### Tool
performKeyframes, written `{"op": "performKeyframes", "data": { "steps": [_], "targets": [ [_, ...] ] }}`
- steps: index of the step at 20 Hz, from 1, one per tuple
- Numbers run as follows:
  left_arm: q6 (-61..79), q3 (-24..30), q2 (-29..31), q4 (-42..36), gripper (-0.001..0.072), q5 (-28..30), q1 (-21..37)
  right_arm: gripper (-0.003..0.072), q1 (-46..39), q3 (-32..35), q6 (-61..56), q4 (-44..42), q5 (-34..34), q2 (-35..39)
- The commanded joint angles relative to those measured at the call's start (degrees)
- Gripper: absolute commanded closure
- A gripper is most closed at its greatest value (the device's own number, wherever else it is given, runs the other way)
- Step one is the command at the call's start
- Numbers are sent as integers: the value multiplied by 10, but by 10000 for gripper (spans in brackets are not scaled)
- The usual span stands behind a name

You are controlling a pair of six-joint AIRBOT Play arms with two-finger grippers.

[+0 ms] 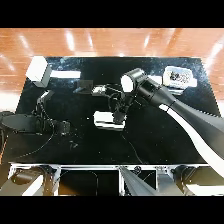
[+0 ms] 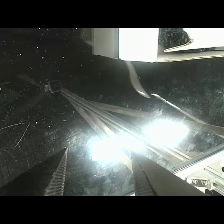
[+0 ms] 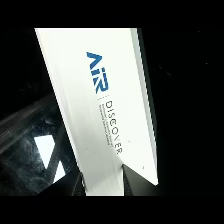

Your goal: Fold the box and place the chain.

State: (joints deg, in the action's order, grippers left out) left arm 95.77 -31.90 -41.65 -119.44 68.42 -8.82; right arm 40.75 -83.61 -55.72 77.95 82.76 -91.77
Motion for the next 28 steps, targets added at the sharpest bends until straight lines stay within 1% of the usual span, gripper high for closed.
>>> {"op": "performKeyframes", "data": {
  "steps": [1,18,27,28],
  "targets": [
    [0,0,0,0,200,0,0,417,1,0,0,-1,5,-1],
    [0,0,0,0,200,0,0,416,1,0,-15,3,17,-7],
    [0,0,0,0,200,0,0,415,1,0,-6,3,36,-8],
    [0,0,0,0,200,0,0,375,1,0,-6,3,36,-8]
  ]
}}
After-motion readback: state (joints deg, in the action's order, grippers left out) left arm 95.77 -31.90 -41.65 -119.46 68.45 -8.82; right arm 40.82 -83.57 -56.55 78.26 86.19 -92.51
